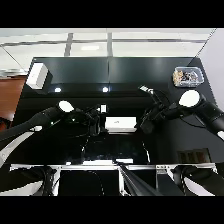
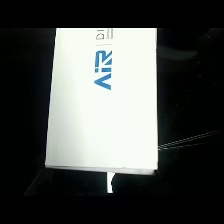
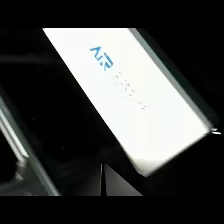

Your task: Fold the box and place the chain.

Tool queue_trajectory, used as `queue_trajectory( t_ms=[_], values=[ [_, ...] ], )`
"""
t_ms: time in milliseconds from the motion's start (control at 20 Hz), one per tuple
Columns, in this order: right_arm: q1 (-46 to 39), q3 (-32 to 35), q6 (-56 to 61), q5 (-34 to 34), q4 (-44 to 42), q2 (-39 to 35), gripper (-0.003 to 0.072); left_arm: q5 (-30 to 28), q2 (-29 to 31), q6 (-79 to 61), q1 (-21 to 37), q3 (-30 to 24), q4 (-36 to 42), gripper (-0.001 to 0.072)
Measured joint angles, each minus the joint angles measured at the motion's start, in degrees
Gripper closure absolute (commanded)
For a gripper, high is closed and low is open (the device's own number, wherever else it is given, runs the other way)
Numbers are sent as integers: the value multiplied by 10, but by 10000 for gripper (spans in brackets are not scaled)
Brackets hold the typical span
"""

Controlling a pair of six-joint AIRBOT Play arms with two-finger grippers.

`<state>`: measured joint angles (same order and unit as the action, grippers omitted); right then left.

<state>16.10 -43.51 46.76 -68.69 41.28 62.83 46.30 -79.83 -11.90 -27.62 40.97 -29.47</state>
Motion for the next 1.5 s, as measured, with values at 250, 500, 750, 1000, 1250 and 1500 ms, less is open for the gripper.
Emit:
queue_trajectory(
  t_ms=[250,500,750,1000,1250,1500],
  values=[
    [3,56,22,71,-209,16,672,0,0,-1,0,0,0,309],
    [38,69,33,135,-279,62,671,0,0,-1,0,0,0,309],
    [50,72,39,171,-287,87,671,0,0,-1,0,0,0,310],
    [60,72,69,187,-247,95,671,0,0,-1,0,0,0,309],
    [63,72,89,196,-214,108,671,-1,0,-1,0,0,0,309],
    [62,72,78,200,-205,111,671,0,0,-1,0,0,0,309]
  ],
)
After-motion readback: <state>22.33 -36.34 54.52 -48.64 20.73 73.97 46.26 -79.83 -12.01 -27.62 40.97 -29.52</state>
